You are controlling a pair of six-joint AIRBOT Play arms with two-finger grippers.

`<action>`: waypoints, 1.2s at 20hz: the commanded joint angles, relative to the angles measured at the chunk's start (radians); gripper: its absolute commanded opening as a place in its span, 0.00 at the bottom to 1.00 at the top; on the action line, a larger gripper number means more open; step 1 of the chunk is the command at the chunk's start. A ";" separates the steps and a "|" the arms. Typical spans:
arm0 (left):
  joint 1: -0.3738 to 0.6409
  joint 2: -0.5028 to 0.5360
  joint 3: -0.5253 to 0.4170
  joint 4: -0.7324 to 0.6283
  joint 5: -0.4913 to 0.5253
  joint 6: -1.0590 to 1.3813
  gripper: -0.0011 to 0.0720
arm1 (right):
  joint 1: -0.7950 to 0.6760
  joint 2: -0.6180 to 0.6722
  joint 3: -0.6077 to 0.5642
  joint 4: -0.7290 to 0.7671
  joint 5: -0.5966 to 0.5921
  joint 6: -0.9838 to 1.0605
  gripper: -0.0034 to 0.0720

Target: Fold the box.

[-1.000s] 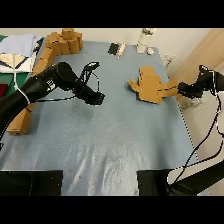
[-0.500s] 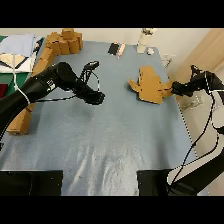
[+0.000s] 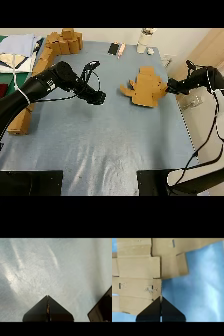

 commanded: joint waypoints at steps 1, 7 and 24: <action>0.001 -0.001 0.001 -0.011 -0.028 0.000 0.03 | 0.082 0.192 -0.262 -0.019 0.045 0.106 0.04; 0.002 -0.001 0.001 -0.011 -0.192 0.038 0.03 | 0.364 0.480 -0.698 -0.098 0.154 0.357 0.04; 0.018 -0.001 0.001 -0.063 -0.314 0.211 0.31 | 0.381 0.181 -0.481 0.047 0.011 -0.049 0.15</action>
